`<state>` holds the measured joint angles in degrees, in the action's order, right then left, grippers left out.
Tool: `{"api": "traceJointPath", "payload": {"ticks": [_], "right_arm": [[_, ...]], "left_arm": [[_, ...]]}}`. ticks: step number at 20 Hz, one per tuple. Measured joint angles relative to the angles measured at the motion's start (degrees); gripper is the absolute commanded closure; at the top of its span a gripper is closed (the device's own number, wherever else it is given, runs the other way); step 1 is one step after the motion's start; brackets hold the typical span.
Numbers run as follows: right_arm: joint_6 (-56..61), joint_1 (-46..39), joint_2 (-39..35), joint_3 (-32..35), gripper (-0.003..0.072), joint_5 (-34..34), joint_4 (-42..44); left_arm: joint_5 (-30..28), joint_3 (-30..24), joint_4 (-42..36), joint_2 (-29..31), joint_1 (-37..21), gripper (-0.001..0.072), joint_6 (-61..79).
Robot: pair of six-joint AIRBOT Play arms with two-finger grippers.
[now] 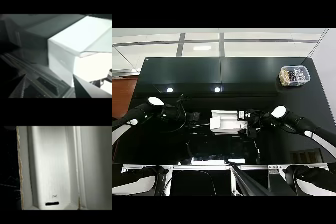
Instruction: Fold the box and place the chain.
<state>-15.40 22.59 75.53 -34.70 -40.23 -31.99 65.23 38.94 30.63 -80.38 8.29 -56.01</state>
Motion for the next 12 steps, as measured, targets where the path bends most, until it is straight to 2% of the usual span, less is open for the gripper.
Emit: {"api": "traceJointPath", "payload": {"ticks": [2, 4, 5, 8, 12], "right_arm": [[0.0, 0.0, 0.0, 0.0, 0.0556, 0.0, 0.0], [0.0, 0.0, 0.0, 0.0, 0.0556, 0.0, 0.0], [0.0, 0.0, 0.0, 0.0, 0.0556, 0.0, 0.0], [0.0, 0.0, 0.0, 0.0, 0.0556, 0.0, 0.0], [0.0, 0.0, 0.0, 0.0, 0.0556, 0.0, 0.0]], "left_arm": [[0.8, 0.9, -0.4, 0.0, 0.2, 0.0037, 0.2], [1.2, 1.3, -1.4, 0.0, 0.8, 0.0138, 0.3], [1.2, 1.5, -1.7, 0.0, 1.2, 0.0164, 0.4], [1.3, 2.5, -2.0, 0.0, 3.0, 0.0215, 0.5], [1.2, 5.3, -1.4, 0.0, 6.3, 0.0220, -1.3]]}}
